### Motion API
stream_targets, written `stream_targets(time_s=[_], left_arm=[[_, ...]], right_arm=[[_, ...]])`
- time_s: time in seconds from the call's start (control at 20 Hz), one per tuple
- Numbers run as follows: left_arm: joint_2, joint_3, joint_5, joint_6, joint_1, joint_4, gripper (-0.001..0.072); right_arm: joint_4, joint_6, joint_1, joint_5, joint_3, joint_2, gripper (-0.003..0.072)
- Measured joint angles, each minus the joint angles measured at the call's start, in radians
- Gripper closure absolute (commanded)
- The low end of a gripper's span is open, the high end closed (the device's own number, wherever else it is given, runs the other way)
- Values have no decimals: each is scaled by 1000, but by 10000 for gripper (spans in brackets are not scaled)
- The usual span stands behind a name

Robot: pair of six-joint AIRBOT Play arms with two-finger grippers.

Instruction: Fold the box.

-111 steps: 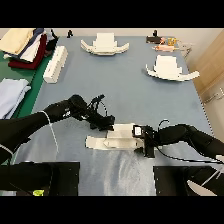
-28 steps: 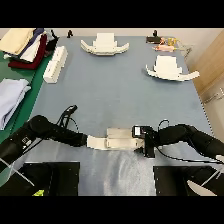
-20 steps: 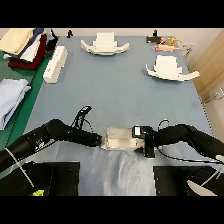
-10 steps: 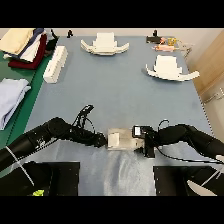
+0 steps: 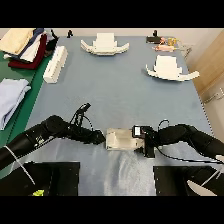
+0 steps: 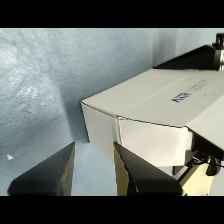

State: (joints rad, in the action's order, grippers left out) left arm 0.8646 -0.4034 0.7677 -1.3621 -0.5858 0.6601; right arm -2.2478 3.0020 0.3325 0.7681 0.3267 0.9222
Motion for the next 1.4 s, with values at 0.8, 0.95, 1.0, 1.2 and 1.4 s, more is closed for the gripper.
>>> stream_targets(time_s=[0.8,0.95,1.0,1.2,1.4], left_arm=[[-5,0,163,128,84,-129,330],[-5,0,131,132,82,-135,329],[-5,0,122,134,80,-138,330],[-5,0,87,131,63,-138,331],[-3,-2,16,30,-39,-71,331]], right_arm=[[0,0,0,0,0,0,175],[0,0,0,0,0,0,175],[0,0,0,0,0,0,175],[0,0,0,0,0,0,175],[0,0,0,0,0,0,175]])
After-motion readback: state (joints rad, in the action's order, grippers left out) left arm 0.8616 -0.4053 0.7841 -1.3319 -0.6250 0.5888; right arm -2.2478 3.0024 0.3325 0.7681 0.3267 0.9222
